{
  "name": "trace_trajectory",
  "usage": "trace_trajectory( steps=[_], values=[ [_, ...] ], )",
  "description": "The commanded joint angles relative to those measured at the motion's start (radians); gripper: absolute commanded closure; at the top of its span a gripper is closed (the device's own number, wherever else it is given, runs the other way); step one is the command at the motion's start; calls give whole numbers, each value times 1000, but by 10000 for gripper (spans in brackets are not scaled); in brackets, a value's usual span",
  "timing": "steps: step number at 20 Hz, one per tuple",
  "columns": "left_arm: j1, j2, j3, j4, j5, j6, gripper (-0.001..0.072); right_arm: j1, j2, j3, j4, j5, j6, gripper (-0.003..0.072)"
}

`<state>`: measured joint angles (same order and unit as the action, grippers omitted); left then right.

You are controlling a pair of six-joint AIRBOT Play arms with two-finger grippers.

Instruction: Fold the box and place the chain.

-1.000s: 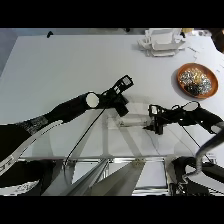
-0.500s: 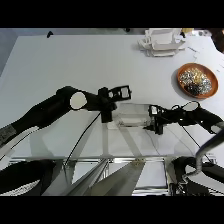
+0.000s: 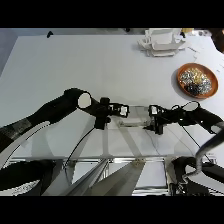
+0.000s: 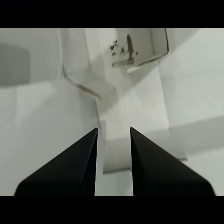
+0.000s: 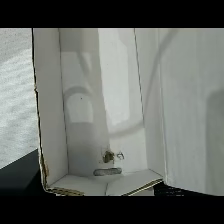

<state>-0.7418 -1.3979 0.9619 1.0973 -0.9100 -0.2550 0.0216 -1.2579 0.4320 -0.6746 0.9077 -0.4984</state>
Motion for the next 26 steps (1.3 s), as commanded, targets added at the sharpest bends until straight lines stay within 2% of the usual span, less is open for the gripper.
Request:
trace_trajectory(
  steps=[1,9,14,22,24,25,26],
  values=[
    [4,-47,-1,-112,29,163,479,0,0,0,0,1,0,274],
    [1,-97,0,-194,56,169,491,0,0,0,0,1,0,274],
    [-8,-109,0,-257,141,168,509,0,0,0,0,1,0,274],
    [-39,-131,0,-304,144,168,508,0,0,0,0,1,0,274],
    [-42,-132,0,-304,139,150,478,0,0,0,0,1,0,274],
    [-42,-132,0,-304,136,130,390,0,0,0,0,1,0,274],
    [-41,-132,0,-304,136,100,333,0,0,0,0,1,0,274]
  ],
)
